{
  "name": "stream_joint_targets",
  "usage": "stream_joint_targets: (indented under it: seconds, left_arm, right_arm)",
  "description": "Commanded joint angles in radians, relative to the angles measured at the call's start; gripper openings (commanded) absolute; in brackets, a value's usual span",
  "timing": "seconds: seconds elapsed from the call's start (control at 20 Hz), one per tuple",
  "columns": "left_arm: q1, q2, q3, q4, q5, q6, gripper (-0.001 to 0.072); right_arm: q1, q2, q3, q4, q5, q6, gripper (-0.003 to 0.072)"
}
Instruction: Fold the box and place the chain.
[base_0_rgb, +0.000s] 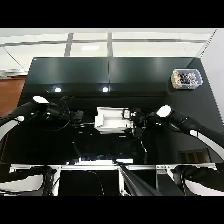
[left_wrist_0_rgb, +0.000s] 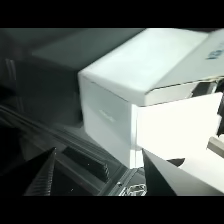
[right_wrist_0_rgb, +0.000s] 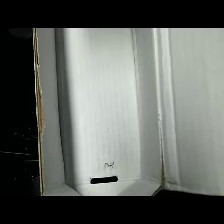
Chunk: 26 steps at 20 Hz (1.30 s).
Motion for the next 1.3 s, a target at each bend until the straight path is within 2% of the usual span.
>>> stream_joint_targets:
  seconds: [0.0,0.1,0.3,0.35,0.4,0.5,0.75,1.25]
  left_arm:
    - [-0.057,0.0,0.041,-0.001,-0.004,-0.029,0.0556]
    - [-0.095,0.0,0.084,0.022,-0.003,-0.086,0.0488]
    - [-0.185,0.0,0.197,0.211,0.005,-0.288,0.0483]
    - [-0.21,0.0,0.221,0.254,0.011,-0.339,0.0453]
    - [-0.236,0.0,0.245,0.289,0.014,-0.373,0.0387]
    - [-0.285,0.0,0.28,0.328,0.031,-0.429,0.035]
    - [-0.375,0.0,0.336,0.504,0.049,-0.642,0.035]
    - [-0.491,-0.001,0.337,0.74,0.1,-0.894,0.0349]
  right_arm:
    - [0.0,-0.001,0.0,0.0,0.0,0.0,0.0177]
    - [0.0,-0.001,0.0,0.0,0.0,0.0,0.0177]
    - [0.0,-0.001,0.0,0.0,0.0,0.0,0.0177]
    - [0.0,-0.001,0.0,0.0,0.0,0.0,0.0177]
    - [0.0,-0.001,0.0,0.0,0.0,0.0,0.0177]
    - [0.0,-0.001,0.0,0.0,0.0,0.0,0.0177]
    - [0.0,-0.001,0.0,0.0,0.0,0.0,0.0177]
    - [0.0,-0.001,0.0,0.0,0.0,0.0,0.0177]
